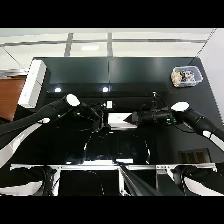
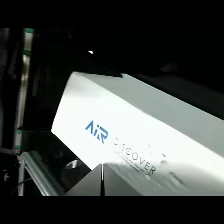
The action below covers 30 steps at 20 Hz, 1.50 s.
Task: Fold the box and place the chain.
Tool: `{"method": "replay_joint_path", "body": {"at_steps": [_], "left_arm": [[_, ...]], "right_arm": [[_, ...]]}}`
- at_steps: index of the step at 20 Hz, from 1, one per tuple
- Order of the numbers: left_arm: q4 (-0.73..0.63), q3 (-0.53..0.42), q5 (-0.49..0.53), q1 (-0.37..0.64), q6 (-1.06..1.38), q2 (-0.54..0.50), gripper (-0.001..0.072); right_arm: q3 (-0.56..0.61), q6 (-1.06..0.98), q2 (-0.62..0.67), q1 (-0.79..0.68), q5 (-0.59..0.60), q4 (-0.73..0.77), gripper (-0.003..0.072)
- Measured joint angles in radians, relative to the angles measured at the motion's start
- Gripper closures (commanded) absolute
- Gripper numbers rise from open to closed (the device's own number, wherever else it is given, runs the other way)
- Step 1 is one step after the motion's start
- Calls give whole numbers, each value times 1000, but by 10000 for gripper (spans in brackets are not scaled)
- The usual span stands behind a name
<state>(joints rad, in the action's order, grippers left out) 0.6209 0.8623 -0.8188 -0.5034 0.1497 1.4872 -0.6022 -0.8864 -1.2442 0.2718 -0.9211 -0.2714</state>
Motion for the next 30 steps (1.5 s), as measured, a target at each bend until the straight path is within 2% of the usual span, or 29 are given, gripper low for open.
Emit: {"method": "replay_joint_path", "body": {"at_steps": [6,18,20,25,26,27,29,30], "left_arm": [[1,0,1,0,0,0,239],[-1,0,-2,0,-3,0,240],[-4,0,-4,0,-3,0,240],[-3,0,-2,0,-40,0,239],[-4,0,5,0,-56,0,224],[-5,0,10,0,-69,0,172],[-5,0,23,0,-87,-1,-1],[-4,1,23,0,-95,-4,-1]], "right_arm": [[0,-45,-8,4,26,-64,678],[-10,-56,-10,-4,43,-94,678],[-33,-45,-6,-31,-4,-111,673],[-97,-19,56,-217,-273,-104,673],[-101,-17,78,-269,-322,-114,673],[-105,-15,98,-316,-356,-124,673],[-111,-13,138,-411,-409,-138,673],[-112,-12,153,-455,-428,-145,673]]}}
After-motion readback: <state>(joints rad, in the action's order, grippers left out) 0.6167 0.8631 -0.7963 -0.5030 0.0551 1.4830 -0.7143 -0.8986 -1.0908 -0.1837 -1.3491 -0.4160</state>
